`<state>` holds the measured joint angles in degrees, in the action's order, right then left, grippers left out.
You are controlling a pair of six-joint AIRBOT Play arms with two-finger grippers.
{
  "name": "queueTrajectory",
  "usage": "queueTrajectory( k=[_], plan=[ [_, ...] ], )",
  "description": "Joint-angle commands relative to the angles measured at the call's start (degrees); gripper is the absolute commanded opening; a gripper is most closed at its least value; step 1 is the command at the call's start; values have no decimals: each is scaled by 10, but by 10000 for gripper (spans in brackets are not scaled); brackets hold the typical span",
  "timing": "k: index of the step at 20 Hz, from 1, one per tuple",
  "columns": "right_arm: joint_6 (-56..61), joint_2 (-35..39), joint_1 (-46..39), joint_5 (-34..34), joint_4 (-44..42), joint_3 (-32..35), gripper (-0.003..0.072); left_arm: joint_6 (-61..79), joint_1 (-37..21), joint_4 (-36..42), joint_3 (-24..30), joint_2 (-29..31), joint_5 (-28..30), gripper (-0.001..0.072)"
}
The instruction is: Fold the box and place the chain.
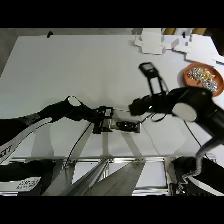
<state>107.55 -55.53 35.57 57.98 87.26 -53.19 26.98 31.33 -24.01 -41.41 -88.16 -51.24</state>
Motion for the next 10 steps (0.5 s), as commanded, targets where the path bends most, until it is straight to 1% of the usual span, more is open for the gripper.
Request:
queueTrajectory(
  k=[1,2,5,7,8,9,10],
  plan=[
    [0,-8,-89,58,78,-14,137,0,0,0,0,0,0,114],
    [0,-13,-114,68,99,-13,102,0,0,0,0,0,0,114],
    [-1,-32,-179,81,108,-3,106,0,0,0,0,0,0,114],
    [0,-43,-204,84,108,16,112,0,0,0,0,0,0,114],
    [-1,-50,-210,79,108,28,139,0,0,0,0,0,0,114],
    [-1,-55,-212,69,108,40,212,0,0,0,0,0,0,114],
    [-1,-60,-212,55,106,51,240,0,0,0,0,0,0,114]
  ],
)
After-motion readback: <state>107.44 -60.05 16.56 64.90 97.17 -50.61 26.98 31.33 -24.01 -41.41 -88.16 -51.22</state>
